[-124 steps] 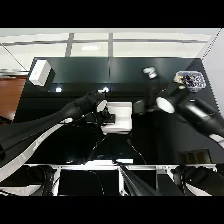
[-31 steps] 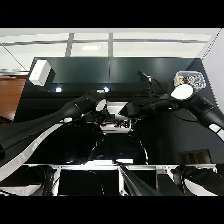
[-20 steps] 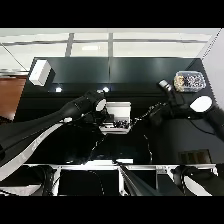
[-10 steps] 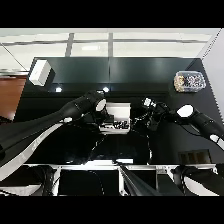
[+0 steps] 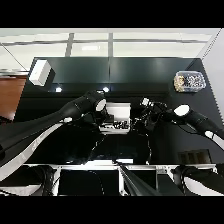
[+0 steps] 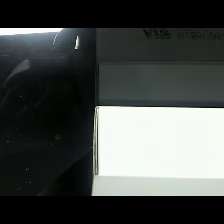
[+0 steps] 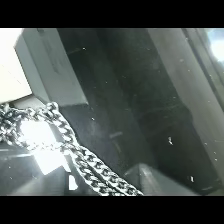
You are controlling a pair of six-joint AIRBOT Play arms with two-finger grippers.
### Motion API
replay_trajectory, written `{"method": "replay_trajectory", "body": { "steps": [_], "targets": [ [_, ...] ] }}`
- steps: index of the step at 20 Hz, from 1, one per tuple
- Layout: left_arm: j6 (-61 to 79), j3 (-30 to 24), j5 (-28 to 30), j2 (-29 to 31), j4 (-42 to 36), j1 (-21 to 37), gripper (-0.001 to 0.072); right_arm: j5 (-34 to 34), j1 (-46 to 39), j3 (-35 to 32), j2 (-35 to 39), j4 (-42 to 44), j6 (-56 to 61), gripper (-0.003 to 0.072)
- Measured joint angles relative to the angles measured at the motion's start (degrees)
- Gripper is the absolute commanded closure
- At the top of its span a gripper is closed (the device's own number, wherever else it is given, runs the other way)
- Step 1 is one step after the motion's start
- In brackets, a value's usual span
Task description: Fold the box and place the chain.
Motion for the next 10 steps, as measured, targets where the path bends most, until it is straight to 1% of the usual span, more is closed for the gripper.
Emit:
{"method": "replay_trajectory", "body": {
  "steps": [1,2,3,7,10],
  "targets": [
    [0.0,0.0,0.0,0.0,0.0,0.0,0.0682,-0.2,0.0,0.0,0.0,0.0,0.6,0.0249],
    [0.0,0.0,0.0,0.0,0.0,0.0,0.0682,-0.3,0.0,0.0,-0.1,0.1,0.9,0.0523],
    [0.0,0.0,0.0,0.0,0.0,0.0,0.0682,-0.3,0.0,0.0,-0.2,0.0,1.4,0.0662],
    [0.0,0.0,0.0,0.0,0.0,0.0,0.0682,-0.5,0.0,0.2,0.0,-0.2,5.4,0.0665],
    [0.0,0.0,0.1,0.0,0.0,0.0,0.0682,0.2,0.0,0.3,1.3,-1.4,12.2,0.0666]
  ]
}}
